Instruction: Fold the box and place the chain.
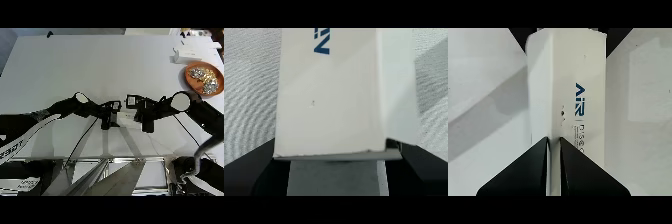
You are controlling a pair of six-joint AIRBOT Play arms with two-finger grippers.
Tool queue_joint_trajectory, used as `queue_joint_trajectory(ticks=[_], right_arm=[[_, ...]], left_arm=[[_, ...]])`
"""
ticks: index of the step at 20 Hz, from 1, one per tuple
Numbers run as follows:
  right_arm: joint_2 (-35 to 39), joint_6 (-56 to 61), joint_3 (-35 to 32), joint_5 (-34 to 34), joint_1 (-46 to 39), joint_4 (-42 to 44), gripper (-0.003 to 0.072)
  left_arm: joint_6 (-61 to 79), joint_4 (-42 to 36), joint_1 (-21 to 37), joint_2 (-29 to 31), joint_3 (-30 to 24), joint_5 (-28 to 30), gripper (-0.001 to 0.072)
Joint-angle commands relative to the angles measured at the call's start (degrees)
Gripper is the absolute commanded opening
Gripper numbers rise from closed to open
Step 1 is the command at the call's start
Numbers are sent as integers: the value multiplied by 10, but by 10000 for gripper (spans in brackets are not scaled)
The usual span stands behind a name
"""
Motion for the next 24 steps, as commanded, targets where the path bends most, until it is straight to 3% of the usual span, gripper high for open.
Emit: queue_joint_trajectory(ticks=[1,3,5,6,11,16,21,24], right_arm=[[-2,10,0,-8,0,-2,46],[-3,25,0,-17,0,-2,49],[-3,25,0,8,0,6,184],[-3,23,0,20,0,13,201],[-4,24,0,2,24,31,201],[-5,116,0,-79,53,-62,202],[-5,132,0,-56,53,-82,195],[-5,134,0,-57,53,-80,144]], left_arm=[[1,0,0,0,0,0,363],[1,0,0,0,0,0,363],[1,0,0,0,0,0,363],[1,0,0,0,0,0,363],[1,0,0,0,0,0,363],[1,0,0,0,0,0,363],[1,0,0,0,0,0,363],[1,0,0,0,0,0,363]])
